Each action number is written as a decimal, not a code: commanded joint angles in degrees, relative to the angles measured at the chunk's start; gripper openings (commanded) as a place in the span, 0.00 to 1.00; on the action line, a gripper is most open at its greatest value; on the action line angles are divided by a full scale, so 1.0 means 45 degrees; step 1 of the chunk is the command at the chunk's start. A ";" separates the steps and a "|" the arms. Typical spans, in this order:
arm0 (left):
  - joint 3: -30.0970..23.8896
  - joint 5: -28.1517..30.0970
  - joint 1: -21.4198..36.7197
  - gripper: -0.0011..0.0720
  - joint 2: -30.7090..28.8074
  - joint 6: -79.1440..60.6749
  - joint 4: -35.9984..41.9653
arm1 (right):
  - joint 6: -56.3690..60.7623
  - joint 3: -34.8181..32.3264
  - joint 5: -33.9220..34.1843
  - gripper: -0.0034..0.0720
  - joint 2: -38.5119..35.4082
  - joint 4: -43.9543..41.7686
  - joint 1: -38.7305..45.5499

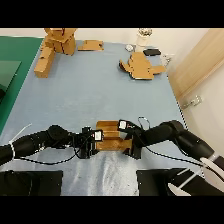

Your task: Fold the box.

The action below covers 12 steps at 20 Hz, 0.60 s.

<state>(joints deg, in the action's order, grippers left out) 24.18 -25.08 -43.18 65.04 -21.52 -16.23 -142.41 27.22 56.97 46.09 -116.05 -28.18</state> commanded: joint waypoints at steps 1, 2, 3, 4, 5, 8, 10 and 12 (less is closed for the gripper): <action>0.0010 -0.0039 -0.0010 0.82 0.0010 -0.0010 -0.0015 | 0.5382 0.0015 0.0981 0.98 -0.1948 0.0505 0.0000; 0.0010 -0.0044 -0.0010 0.82 0.0010 -0.0010 -0.0015 | 0.6373 0.0015 0.0986 0.98 -0.2399 0.0481 0.0000; 0.0010 -0.0044 -0.0010 0.82 0.0010 -0.0010 -0.0010 | 0.7698 0.0010 0.1035 0.98 -0.2822 0.0175 0.0000; 0.0010 -0.0039 -0.0010 0.82 0.0010 -0.0010 -0.0015 | 0.9078 0.0005 0.1015 0.98 -0.3118 -0.0534 0.0000; 0.0010 -0.0039 -0.0010 0.82 0.0010 -0.0010 -0.0015 | 0.9947 0.0005 0.0991 0.98 -0.3366 -0.1447 -0.0005; 0.0010 -0.0044 -0.0010 0.82 0.0010 -0.0010 -0.0010 | 1.0802 0.0005 0.0986 0.98 -0.3619 -0.3342 -0.0010; 0.0010 -0.0039 -0.0010 0.82 0.0010 -0.0010 -0.0010 | 1.2614 0.0005 0.0714 0.98 -0.3614 -0.3361 -0.0010; 0.0010 -0.0039 -0.0010 0.82 0.0010 -0.0010 -0.0015 | 1.4056 0.0000 0.0738 0.98 -0.3536 -0.3288 -0.0010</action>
<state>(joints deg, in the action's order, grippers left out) 24.18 -25.26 -43.18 65.04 -21.54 -16.27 -90.94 27.22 60.77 30.59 -128.42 -28.18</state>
